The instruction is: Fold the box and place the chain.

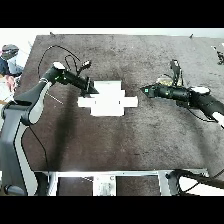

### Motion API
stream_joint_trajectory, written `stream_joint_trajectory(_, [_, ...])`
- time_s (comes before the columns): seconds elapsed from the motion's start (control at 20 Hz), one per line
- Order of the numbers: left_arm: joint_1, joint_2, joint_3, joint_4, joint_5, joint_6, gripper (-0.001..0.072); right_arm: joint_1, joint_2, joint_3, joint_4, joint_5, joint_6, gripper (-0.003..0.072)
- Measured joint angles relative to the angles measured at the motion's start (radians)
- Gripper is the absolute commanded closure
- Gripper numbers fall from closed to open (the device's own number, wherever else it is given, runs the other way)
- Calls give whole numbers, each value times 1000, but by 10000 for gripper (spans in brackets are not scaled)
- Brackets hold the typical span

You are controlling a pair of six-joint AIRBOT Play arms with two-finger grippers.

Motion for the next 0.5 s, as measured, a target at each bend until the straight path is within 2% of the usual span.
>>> stream_joint_trajectory(0.5, [-2,0,-11,-6,80,118,701,-8,11,-16,-60,18,-6,287])
